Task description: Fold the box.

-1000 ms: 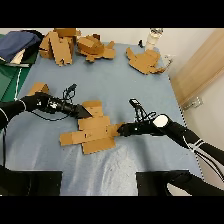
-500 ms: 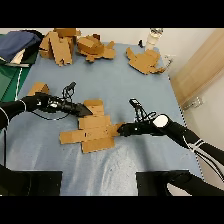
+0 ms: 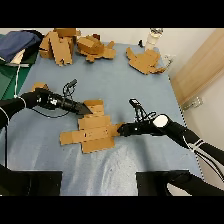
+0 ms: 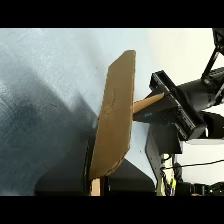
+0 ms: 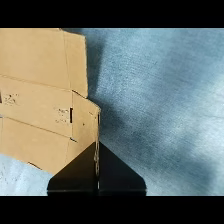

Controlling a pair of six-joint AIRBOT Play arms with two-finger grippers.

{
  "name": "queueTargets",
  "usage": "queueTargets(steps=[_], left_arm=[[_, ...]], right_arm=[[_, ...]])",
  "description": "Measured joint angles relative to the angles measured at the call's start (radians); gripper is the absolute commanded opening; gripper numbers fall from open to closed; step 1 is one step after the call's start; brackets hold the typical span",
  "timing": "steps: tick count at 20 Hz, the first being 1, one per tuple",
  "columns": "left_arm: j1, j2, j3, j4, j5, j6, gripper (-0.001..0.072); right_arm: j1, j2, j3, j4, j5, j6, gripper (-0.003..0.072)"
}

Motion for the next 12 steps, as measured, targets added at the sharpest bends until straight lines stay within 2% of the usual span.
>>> queueTargets(steps=[5,6,7,10,11,12], left_arm=[[0.001,-0.01,0.01,0.042,-0.026,-0.018,0.0111],[0.001,-0.011,0.01,0.048,-0.032,-0.019,0.0098],[0.001,-0.011,0.011,0.051,-0.038,-0.02,0.001],[0.001,-0.012,0.011,0.059,-0.047,-0.009,0.001],[0.001,-0.012,0.011,0.062,-0.048,0.0,0.001],[0.001,-0.012,0.011,0.062,-0.05,0.01,0.001]], right_arm=[[0.0,0.0,0.0,0.0,0.0,0.0,0.0003],[0.0,0.0,0.0,0.0,0.0,0.0,0.0004],[0.0,0.0,0.0,-0.001,0.0,0.0,0.0004],[0.0,0.0,0.0,-0.001,0.0,0.0,0.0006],[0.0,0.0,0.0,-0.001,0.0,0.0,0.0051],[0.0,0.0,0.0,-0.001,0.0,0.0,0.0143]])
